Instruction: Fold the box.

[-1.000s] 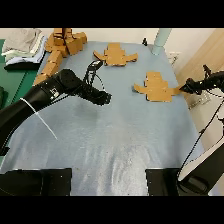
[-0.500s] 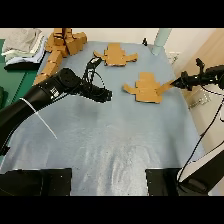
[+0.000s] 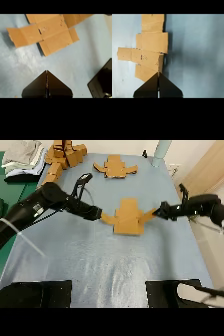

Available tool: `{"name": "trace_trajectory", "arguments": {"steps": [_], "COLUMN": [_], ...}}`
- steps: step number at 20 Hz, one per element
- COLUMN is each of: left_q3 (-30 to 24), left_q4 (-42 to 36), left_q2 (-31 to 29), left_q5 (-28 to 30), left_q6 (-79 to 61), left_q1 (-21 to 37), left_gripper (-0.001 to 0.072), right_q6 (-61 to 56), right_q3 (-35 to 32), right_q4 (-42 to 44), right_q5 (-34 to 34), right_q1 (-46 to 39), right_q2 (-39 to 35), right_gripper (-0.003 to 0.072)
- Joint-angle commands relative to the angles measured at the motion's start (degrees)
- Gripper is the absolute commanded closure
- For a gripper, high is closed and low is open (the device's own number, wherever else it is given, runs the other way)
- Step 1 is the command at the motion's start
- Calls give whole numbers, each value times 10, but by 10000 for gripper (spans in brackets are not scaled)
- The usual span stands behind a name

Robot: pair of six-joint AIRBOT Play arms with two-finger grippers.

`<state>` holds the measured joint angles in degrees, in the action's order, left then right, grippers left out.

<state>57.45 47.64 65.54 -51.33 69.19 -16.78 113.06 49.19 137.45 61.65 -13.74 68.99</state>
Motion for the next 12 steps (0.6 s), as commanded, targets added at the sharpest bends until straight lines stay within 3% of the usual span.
{"name": "trace_trajectory", "arguments": {"steps": [1,5,6,7,8,12], "left_q3": [-68,-112,-114,-114,-114,-114], "left_q4": [-20,-28,-28,-29,-31,-31], "left_q2": [-58,-82,-81,-81,-81,-81], "left_q5": [-59,-84,-88,-87,-84,-83], "left_q6": [-28,-40,-41,-40,-40,-42], "left_q1": [40,70,72,72,72,71], "left_gripper": [699,698,697,697,697,695], "right_q6": [-64,-101,-100,-98,-88,-52], "right_q3": [-156,-216,-214,-208,-197,-126], "right_q4": [-63,-106,-109,-113,-115,-117], "right_q5": [-51,-23,-22,-26,-28,16], "right_q1": [38,42,42,42,42,41], "right_q2": [-149,-189,-186,-181,-171,-70], "right_gripper": [685,682,596,422,358,364]}}
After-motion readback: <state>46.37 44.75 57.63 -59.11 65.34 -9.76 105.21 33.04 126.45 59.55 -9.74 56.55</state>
